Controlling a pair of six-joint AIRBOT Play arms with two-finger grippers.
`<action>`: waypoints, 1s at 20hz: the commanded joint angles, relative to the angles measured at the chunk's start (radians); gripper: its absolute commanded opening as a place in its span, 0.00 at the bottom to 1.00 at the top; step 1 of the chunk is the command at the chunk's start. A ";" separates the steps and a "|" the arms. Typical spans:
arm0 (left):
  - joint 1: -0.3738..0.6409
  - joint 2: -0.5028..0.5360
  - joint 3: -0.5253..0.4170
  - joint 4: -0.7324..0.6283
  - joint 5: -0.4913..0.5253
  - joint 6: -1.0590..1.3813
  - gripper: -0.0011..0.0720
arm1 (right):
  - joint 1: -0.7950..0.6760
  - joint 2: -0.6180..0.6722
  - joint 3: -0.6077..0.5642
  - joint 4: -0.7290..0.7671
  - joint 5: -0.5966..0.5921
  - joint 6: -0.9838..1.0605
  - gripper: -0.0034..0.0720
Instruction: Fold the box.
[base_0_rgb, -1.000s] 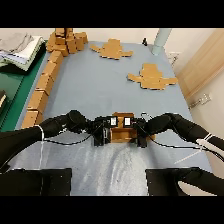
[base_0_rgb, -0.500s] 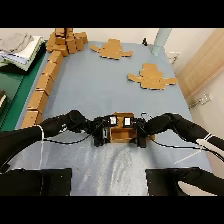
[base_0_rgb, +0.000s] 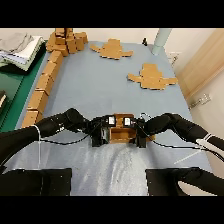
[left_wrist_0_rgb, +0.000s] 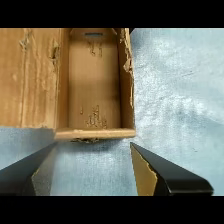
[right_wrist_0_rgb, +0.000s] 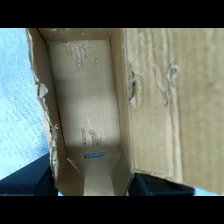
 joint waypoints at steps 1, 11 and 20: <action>-0.013 0.001 0.000 -0.023 0.001 0.002 1.00 | 0.000 0.000 0.000 -0.001 0.000 0.000 0.72; -0.056 -0.057 0.050 0.006 0.047 -0.068 1.00 | 0.000 0.000 0.000 -0.001 0.000 0.000 0.73; -0.080 -0.064 0.052 0.102 0.070 -0.182 1.00 | 0.000 0.000 0.000 -0.001 0.000 0.000 0.73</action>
